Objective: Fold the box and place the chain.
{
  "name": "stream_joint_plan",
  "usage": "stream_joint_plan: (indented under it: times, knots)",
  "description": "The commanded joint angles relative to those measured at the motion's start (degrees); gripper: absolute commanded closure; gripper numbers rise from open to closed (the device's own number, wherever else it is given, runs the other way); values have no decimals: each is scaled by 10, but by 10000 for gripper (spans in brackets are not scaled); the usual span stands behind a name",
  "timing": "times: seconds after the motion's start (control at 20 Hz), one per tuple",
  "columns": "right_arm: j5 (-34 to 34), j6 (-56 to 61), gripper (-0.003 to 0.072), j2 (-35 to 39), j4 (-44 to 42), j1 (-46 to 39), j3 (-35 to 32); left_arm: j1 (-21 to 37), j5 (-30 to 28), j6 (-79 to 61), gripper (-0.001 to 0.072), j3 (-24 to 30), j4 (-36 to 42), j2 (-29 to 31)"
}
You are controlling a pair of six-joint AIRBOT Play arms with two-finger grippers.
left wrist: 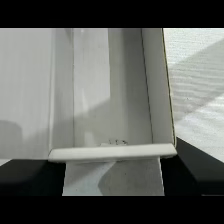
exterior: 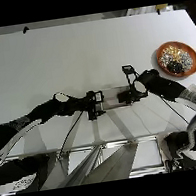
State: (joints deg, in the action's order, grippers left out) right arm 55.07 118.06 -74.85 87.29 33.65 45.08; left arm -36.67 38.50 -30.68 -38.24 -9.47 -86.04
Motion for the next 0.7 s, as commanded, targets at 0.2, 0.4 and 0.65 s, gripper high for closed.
stream_joint_plan:
  times: [0.2, 0.4, 0.65]
  knots:
    - [5, 20, 537, -17, 16, 12, 0, 0, -1, 1, 540, 0, 0, 0]
    - [12, 19, 675, -21, 16, 14, 0, 0, -1, 1, 540, 0, 0, 0]
    - [13, 19, 470, -15, 14, 14, 0, 0, -1, 1, 540, 0, 0, 0]
